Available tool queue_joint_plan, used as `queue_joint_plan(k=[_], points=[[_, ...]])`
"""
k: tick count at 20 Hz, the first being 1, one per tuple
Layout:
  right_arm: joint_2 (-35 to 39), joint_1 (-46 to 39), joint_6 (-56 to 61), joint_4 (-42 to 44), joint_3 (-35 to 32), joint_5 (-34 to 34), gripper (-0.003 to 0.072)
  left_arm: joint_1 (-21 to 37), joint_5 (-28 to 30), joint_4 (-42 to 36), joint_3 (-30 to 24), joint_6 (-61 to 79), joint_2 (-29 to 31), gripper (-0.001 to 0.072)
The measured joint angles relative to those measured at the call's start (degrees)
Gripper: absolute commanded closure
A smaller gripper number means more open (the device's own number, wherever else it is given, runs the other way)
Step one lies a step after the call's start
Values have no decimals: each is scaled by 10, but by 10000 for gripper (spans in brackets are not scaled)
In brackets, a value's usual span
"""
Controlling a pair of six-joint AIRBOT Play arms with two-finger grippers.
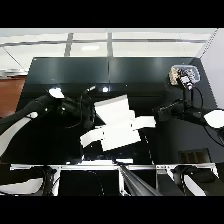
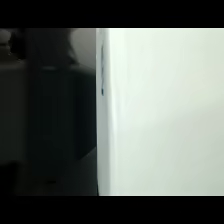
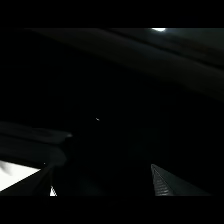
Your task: Fold the box and place the chain.
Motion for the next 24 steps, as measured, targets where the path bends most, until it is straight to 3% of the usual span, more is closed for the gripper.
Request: queue_joint_plan(k=[5, 9, 15, 19, 24], points=[[0, 52, -102, -24, -19, 2, -27, -51, 137, -3, -21, 146, 12, 686], [-6, 111, -158, -25, -50, -4, -26, -65, 194, 21, -24, 193, 13, 686], [-35, 164, -287, -17, -68, 8, -17, -70, 217, 75, -24, 212, 13, 686], [-62, 171, -404, 32, -71, 34, -18, -70, 221, 87, -23, 214, 13, 686], [-94, 183, -471, 63, -72, 35, -18, -70, 224, 92, -23, 216, 13, 686]])
